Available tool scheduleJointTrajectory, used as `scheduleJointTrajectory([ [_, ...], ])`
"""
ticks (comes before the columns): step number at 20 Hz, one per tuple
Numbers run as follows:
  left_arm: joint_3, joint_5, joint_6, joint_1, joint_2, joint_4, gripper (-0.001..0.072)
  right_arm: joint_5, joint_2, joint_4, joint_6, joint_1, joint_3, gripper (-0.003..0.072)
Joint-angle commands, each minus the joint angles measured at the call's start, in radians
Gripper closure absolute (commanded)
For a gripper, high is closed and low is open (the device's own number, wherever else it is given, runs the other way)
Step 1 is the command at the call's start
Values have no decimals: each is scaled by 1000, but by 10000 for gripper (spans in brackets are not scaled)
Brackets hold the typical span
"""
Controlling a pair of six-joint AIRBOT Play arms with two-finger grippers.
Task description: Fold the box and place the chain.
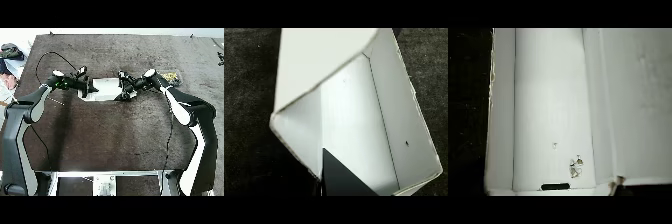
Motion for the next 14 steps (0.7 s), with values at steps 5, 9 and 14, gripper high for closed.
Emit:
scheduleJointTrajectory([
  [5,0,1,0,0,0,0,698,-11,0,-8,0,-1,1,279],
  [9,0,0,0,0,0,0,698,-18,0,-7,0,-1,1,279],
  [14,0,0,0,0,0,0,698,-18,0,-7,0,-1,1,279],
])
